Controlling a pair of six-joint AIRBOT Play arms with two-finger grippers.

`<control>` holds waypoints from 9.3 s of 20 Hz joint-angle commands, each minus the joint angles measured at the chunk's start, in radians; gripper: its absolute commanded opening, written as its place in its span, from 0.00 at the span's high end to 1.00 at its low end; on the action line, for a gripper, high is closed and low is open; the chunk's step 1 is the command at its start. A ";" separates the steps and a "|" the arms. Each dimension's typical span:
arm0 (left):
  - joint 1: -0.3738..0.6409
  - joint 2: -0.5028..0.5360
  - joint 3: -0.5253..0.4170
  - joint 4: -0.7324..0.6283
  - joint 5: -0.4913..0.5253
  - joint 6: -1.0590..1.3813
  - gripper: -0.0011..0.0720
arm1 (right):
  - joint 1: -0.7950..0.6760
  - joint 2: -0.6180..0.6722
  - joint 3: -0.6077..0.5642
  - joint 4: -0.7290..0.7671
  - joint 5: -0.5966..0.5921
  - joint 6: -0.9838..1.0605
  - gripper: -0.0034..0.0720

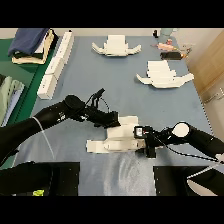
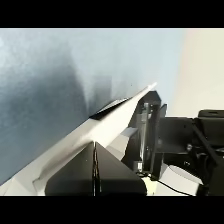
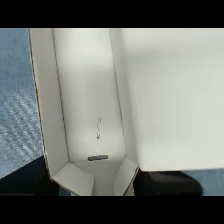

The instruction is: Fold the box.

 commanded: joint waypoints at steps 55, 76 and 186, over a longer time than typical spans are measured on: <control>-0.031 0.241 -0.327 0.137 0.070 1.396 0.62 | 0.000 0.000 0.000 0.001 0.000 0.000 0.23; -0.111 0.183 -0.326 -0.056 0.191 1.496 0.03 | 0.000 0.000 0.001 0.001 0.000 0.000 0.23; -0.532 -0.079 0.222 1.136 -0.283 -1.339 0.53 | 0.000 0.000 0.001 0.001 0.000 0.000 0.23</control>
